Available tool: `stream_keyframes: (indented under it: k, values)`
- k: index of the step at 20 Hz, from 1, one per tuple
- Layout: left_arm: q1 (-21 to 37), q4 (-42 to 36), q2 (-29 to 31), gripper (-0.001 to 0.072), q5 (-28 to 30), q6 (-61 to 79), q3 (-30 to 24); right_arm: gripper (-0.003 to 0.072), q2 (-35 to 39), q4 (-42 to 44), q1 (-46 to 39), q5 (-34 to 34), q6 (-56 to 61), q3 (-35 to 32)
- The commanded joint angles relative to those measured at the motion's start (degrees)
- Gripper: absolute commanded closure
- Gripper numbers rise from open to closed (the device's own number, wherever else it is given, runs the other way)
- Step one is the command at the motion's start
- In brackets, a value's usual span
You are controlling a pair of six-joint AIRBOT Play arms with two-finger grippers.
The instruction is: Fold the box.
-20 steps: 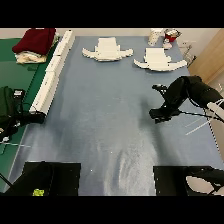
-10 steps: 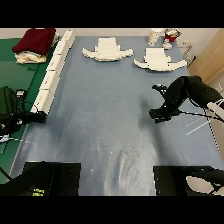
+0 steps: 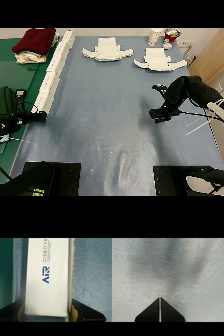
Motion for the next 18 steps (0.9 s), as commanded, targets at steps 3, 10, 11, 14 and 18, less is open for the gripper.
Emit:
stream_keyframes:
  k: [3, 10, 11, 14, 18]
  values:
    - [0.2, 3.3, 3.5, 0.0009, -1.0, -4.8, 0.1, 0.0668, 0.0, 0.0, 0.0, 0.0, 0.0, 0.1]
    - [0.2, 24.3, 20.9, 0.0009, -24.3, -25.1, 0.0, 0.0668, 0.0, 0.0, 0.0, 0.0, 0.0, 0.1]
    - [0.1, 24.2, 23.6, 0.0009, -27.5, -27.5, 0.0, 0.0668, 0.0, 0.0, 0.0, 0.0, 0.0, 0.1]
    - [0.1, 23.5, 32.7, 0.001, -35.6, -32.9, 0.2, 0.0668, 0.0, 0.0, 0.0, 0.0, 0.0, 0.1]
    - [0.1, 22.8, 43.9, 0.011, -37.7, -36.4, 0.6, 0.0668, 0.0, 0.0, 0.0, 0.0, 0.0, 0.1]
